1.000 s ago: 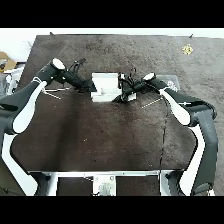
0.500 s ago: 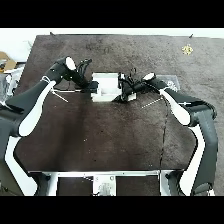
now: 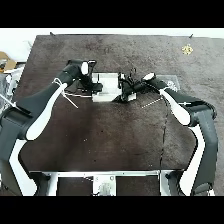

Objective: Fold the box and place the chain.

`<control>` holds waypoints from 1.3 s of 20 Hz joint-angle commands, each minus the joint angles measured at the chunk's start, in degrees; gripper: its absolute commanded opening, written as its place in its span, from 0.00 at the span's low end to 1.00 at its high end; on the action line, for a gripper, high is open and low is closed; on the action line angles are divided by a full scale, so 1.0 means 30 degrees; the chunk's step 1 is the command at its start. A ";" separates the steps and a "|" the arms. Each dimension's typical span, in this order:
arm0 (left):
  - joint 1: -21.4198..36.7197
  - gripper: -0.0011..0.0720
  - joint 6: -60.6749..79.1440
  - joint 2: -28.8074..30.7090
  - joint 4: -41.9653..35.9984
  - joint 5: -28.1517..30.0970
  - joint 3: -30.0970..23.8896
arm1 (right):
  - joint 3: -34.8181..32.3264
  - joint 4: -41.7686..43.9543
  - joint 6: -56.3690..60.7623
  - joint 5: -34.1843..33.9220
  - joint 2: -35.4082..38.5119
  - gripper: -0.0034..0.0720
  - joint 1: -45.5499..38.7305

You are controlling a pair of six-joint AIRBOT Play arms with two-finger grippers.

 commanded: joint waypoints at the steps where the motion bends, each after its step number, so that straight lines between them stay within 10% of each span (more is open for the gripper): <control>1: -0.0831 0.48 -0.2353 -0.0896 0.2856 -0.1632 0.1508 | -0.0007 0.0000 0.0000 0.0000 -0.0015 0.48 0.0015; 14: -0.1071 0.36 -0.3213 -0.2098 0.3475 -0.2186 0.2441 | -0.0007 0.0000 0.0000 0.0000 -0.0015 0.48 0.0015; 17: -0.1071 0.03 -0.3206 -0.2106 0.3475 -0.2113 0.2441 | -0.0007 0.0000 0.0000 0.0000 -0.0015 0.48 0.0015; 22: -0.1071 0.03 -0.3198 -0.2106 0.3315 -0.2098 0.2441 | -0.0007 0.0000 0.0000 0.0000 -0.0015 0.48 0.0015; 23: -0.1071 0.05 -0.3177 -0.2106 0.3242 -0.2004 0.2441 | -0.0007 0.0000 0.0000 0.0000 -0.0015 0.48 0.0015; 25: -0.1064 0.69 -0.2528 -0.2084 0.2725 -0.1457 0.2441 | -0.0007 0.0000 0.0000 0.0000 -0.0015 0.48 0.0015; 26: -0.1064 0.68 -0.2251 -0.2062 0.2499 -0.1290 0.2448 | -0.0007 0.0000 0.0000 0.0000 -0.0015 0.48 0.0015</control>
